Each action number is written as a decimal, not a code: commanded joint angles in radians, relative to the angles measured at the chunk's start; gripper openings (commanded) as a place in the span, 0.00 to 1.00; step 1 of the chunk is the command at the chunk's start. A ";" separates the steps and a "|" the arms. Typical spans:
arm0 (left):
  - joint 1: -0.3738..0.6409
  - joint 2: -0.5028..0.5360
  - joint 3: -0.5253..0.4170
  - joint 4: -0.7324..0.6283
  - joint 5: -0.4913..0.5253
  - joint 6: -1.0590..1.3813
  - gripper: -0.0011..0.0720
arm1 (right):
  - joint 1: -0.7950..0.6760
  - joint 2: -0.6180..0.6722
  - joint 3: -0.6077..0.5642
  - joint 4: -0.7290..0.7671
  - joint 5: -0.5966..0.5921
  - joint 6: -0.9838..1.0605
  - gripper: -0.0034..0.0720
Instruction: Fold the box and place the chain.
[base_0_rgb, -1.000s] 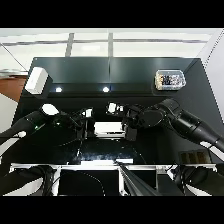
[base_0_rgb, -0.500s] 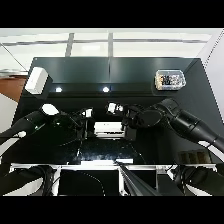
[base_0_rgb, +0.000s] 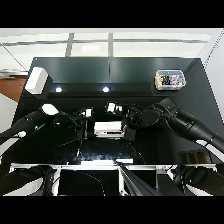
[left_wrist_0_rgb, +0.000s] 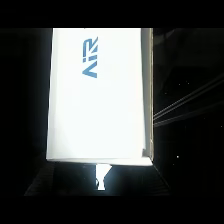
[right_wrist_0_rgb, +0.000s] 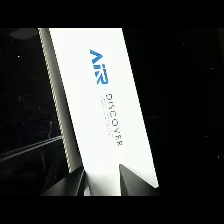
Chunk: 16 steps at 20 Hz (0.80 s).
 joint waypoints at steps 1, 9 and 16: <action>0.000 0.000 -0.001 0.000 0.000 0.002 0.49 | 0.001 -0.002 -0.001 0.000 -0.021 0.002 0.36; 0.000 0.000 -0.001 0.000 -0.001 0.001 0.49 | 0.001 -0.002 -0.001 -0.001 -0.021 0.017 0.48; 0.000 0.000 -0.001 0.000 0.000 0.002 0.49 | 0.002 -0.027 -0.001 0.003 -0.021 0.032 0.48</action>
